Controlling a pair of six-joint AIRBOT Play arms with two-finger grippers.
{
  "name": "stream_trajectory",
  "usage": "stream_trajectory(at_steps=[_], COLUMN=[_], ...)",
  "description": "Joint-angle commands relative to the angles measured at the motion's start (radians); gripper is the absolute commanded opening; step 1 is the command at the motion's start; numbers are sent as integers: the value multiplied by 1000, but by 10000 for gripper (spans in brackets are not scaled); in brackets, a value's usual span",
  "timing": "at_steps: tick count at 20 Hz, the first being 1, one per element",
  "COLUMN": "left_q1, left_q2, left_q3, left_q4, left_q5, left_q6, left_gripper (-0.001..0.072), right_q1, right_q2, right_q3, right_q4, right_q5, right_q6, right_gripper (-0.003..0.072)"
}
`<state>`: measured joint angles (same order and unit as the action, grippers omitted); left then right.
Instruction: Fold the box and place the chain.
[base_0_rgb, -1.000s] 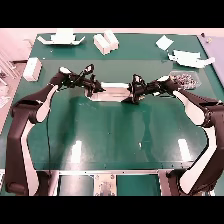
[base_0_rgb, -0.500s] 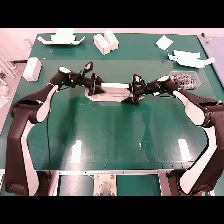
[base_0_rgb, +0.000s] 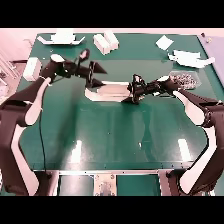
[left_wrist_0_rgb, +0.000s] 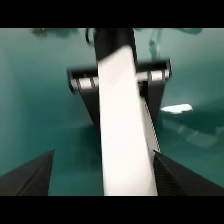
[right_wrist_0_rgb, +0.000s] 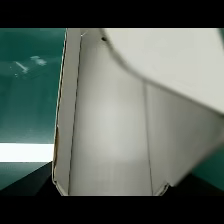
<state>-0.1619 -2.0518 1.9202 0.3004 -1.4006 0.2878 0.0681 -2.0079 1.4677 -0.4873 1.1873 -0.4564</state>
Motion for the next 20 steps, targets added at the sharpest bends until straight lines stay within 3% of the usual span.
stream_trajectory(at_steps=[1, 3, 4, 5, 8, 10, 20], left_q1=[0, 0, 8, 18, 54, 72, 82], left_q2=[60, 65, 66, 66, 77, 108, 263], left_q3=[2, 12, 23, 31, 39, 37, 12], left_q4=[8, 2, 7, 8, 10, 14, 14], left_q5=[-33, -80, -114, -161, -303, -296, 84], left_q6=[-57, -83, -131, -179, -314, -342, -520], left_gripper=[600, 319, 135, 24, 19, 17, 17], right_q1=[-1, -1, -1, -1, -1, -1, -1], right_q2=[0, 0, 0, 0, 0, 0, 0], right_q3=[0, 0, 0, 0, 0, 0, 0], right_q4=[0, 0, 0, 0, 0, 0, 0], right_q5=[0, 0, 0, 0, 0, 0, 0], right_q6=[0, 0, 0, 0, 0, 0, 0], right_gripper=[558, 559, 558, 558, 558, 558, 558])
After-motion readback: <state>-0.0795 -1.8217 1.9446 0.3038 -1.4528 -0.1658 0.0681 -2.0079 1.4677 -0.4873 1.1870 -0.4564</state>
